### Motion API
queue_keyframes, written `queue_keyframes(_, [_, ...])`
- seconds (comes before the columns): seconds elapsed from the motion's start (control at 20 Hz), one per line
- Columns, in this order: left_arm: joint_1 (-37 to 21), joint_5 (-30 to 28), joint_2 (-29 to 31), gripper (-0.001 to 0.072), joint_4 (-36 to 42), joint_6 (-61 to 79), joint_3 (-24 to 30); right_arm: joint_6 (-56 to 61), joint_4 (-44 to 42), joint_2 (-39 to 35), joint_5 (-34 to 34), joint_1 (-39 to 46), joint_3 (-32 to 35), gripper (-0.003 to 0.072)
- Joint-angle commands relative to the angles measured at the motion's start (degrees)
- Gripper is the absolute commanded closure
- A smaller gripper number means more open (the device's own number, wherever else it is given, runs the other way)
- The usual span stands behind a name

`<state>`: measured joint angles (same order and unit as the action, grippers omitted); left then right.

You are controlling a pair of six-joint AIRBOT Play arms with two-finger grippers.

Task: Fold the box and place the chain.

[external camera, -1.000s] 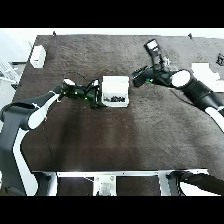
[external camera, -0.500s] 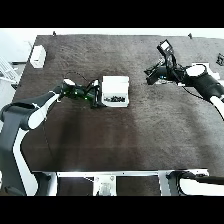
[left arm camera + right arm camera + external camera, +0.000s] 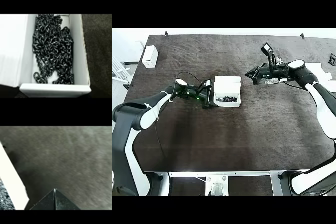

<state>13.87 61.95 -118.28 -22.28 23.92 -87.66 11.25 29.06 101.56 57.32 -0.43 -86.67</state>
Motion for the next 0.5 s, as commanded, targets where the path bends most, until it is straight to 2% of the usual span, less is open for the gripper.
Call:
queue_keyframes(0.0, [0.00, -0.04, 0.02, 0.0476, -0.02, 0.04, 0.02, 0.74, -1.88, 2.82, 7.63, -0.83, -2.73, 0.0675])
queue_keyframes(0.25, [0.00, -0.02, 0.02, 0.0476, -0.02, 0.04, 0.02, 0.72, -1.90, 2.82, 10.80, -2.51, -2.75, 0.0675])
queue_keyframes(0.45, [0.00, -0.02, 0.02, 0.0476, -0.02, 0.04, 0.02, 0.72, -2.01, 2.82, 17.66, -3.43, -2.80, 0.0674])
